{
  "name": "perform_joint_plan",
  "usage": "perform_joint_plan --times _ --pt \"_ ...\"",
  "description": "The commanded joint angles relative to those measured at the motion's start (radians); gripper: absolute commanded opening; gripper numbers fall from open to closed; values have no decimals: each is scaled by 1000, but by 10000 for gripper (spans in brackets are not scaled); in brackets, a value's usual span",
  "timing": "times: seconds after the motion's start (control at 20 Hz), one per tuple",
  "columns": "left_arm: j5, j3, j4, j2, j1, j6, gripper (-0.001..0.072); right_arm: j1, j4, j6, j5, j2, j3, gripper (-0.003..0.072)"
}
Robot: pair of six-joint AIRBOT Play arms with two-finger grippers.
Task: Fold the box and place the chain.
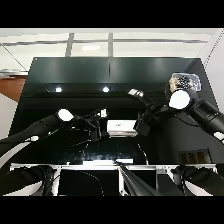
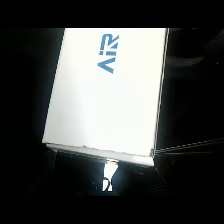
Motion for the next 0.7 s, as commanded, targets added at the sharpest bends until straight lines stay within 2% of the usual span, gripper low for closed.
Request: perform_joint_plan --times 0.0,0.1,0.2,0.65 --pt "1 0 0 0 0 0 224 -122 251 146 -20 3 -68 43" --pt "4 0 -2 0 0 0 224 -163 478 140 -122 0 -144 43" --pt "4 0 -3 -3 0 1 224 -158 568 140 -161 -6 -174 43" --pt "3 0 -3 -4 0 3 224 -70 555 146 -186 -119 -176 44"
